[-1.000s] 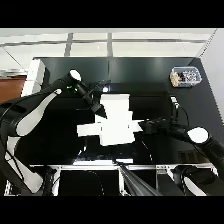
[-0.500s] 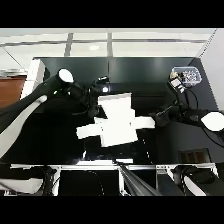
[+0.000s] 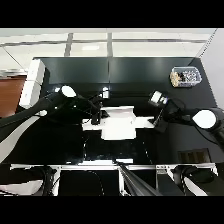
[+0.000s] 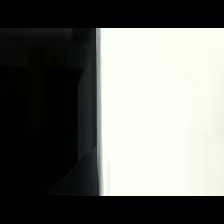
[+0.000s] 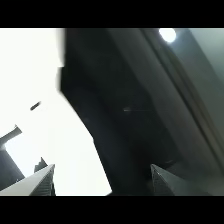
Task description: Fold the box and place the chain.
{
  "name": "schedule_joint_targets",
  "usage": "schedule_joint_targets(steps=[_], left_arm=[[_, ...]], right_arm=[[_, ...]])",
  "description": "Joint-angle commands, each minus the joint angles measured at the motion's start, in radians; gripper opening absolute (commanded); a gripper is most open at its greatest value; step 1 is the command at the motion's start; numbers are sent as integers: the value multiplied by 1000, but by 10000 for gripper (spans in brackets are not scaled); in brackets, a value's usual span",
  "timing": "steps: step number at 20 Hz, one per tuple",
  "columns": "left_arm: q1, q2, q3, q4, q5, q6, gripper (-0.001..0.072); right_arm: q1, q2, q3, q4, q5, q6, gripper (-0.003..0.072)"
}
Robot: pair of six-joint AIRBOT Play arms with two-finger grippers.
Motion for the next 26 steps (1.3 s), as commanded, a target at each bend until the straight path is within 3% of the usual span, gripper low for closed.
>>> schedule_joint_targets(steps=[1,9,13,17,26], left_arm=[[-28,-49,39,77,23,-34,27],[-32,-55,48,115,15,-55,27],[-32,-55,48,114,16,-55,27],[-32,-55,48,114,16,-55,27],[-32,-55,48,114,-3,-55,28]], right_arm=[[58,-43,-45,36,4,-146,691],[170,-166,-98,179,5,-320,693],[233,-208,-98,182,-102,-319,692],[269,-233,-98,281,-222,-316,692],[176,-187,-65,298,-252,-323,691]])
